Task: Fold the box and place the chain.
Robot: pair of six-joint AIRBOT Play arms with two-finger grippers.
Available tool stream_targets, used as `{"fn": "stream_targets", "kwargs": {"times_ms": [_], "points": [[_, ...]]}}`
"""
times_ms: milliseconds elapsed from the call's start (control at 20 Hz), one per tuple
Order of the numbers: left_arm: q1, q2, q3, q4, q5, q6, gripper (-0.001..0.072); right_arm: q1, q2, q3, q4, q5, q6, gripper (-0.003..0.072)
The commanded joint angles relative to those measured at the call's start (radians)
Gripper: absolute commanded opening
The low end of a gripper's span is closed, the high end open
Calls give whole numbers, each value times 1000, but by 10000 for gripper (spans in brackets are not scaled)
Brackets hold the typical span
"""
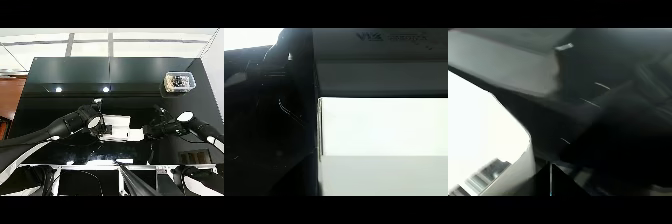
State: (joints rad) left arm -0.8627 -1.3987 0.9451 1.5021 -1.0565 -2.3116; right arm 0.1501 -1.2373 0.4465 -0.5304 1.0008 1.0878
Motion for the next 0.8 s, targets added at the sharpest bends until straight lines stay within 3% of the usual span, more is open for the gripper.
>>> {"fn": "stream_targets", "kwargs": {"times_ms": [0, 200, 300, 350, 500, 750], "points": [[0, 0, 1, 0, 0, 0, 26, 35, -2, 31, 84, 51, -73, 10], [0, 0, 1, 0, 0, 0, 26, -57, -2, 90, 86, 255, -89, 28], [0, 0, 1, 0, 0, 0, 26, -65, -1, 91, 86, 309, -90, 531], [0, 0, 1, 0, 0, 0, 26, -59, -2, 91, 86, 314, -90, 581], [0, 0, 1, 0, 0, 0, 26, -21, -1, 91, 96, 258, -89, 580], [0, 0, 1, 0, 0, 0, 27, 109, -2, 103, 86, 70, -3, 577]]}}
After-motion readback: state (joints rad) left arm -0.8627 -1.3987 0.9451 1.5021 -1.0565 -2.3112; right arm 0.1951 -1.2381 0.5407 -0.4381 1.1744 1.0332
